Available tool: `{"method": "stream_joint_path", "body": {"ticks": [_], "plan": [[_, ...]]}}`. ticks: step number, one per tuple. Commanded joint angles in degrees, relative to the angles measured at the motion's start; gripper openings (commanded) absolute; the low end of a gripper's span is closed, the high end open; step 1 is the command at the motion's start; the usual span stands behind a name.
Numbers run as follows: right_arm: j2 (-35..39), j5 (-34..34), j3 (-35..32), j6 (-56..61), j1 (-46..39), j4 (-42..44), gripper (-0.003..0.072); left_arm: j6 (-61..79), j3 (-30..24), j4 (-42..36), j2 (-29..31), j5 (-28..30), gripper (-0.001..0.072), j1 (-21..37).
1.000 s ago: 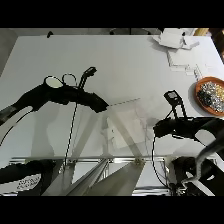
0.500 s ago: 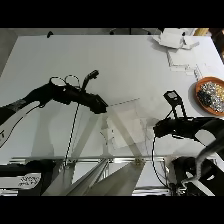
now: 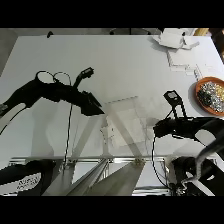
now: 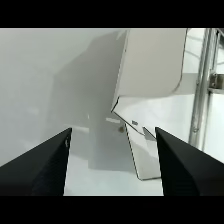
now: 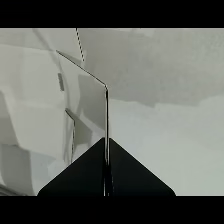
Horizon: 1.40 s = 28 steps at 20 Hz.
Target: Fold the box and place the chain.
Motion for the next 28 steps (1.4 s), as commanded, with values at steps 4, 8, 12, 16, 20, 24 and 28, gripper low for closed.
{"method": "stream_joint_path", "body": {"ticks": [4, 8, 12, 16, 20, 24, 28], "plan": [[0.07, 0.02, -0.02, 0.02, 0.04, 0.63, 0.0019, 3.54, 0.02, -5.05, -7.67, 7.78, 0.0561, -7.34], [0.07, 0.00, -0.02, -0.02, 0.04, 0.61, 0.0019, 6.27, 0.04, -10.73, -11.69, 7.87, 0.0561, -7.39], [0.07, 0.00, -0.02, -0.02, 0.07, 0.61, 0.0019, 6.27, 0.04, -11.65, -12.44, 6.88, 0.0496, -7.80], [0.09, 0.04, 0.00, -0.04, 0.04, 1.03, 0.0020, 8.48, 0.04, -10.97, -12.33, 6.49, 0.0046, -7.67], [0.13, 0.94, 2.60, -0.33, 0.04, 1.18, 0.0283, 22.43, 0.09, -10.82, -9.62, 6.47, 0.0004, -7.87], [0.13, 3.96, 9.97, -4.55, 0.04, 0.74, 0.0422, 25.70, 0.09, -1.44, -3.13, 7.32, 0.0004, -11.04], [0.15, 6.23, 13.86, -10.82, 0.04, 0.55, 0.0422, 25.70, 0.07, 5.38, -1.03, 9.55, 0.0004, -17.18]]}}
